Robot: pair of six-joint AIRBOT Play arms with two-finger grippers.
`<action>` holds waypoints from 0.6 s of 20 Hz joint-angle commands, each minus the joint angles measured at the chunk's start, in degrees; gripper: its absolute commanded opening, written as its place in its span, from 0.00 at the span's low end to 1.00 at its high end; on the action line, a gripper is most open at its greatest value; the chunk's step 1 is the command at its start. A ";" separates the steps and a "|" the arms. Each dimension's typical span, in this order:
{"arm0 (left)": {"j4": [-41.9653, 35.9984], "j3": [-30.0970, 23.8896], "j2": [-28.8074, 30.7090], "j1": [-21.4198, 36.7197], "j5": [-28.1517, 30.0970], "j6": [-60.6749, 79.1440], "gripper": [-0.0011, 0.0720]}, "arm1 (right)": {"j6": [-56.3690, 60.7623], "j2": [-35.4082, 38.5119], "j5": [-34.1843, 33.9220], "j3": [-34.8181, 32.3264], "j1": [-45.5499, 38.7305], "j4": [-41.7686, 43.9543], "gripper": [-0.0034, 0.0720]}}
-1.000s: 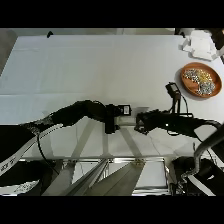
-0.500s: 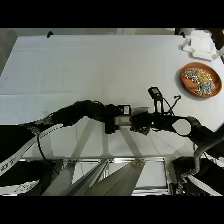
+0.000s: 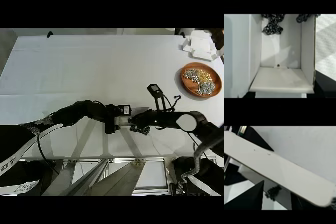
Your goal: Fold the box and place the chain.
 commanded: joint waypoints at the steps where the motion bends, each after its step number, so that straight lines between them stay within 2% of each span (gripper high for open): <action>1: 0.02 0.00 0.02 0.00 0.00 0.02 0.47 | 2.45 5.29 12.20 4.24 -6.40 -9.18 0.52; 5: 0.02 0.00 0.02 0.00 0.00 0.02 0.47 | 7.43 6.71 14.73 4.98 -19.74 -21.92 0.52; 8: 0.02 0.00 0.02 0.00 0.00 0.02 0.47 | 5.75 2.69 16.63 4.98 -27.76 -23.98 0.52; 10: 0.04 0.00 0.02 0.00 0.00 0.02 0.47 | -0.26 -1.07 18.58 4.96 -27.41 -23.47 0.52; 12: 0.02 0.00 0.02 0.00 0.02 0.02 0.47 | -8.39 -4.20 17.11 4.96 -24.06 -21.62 0.52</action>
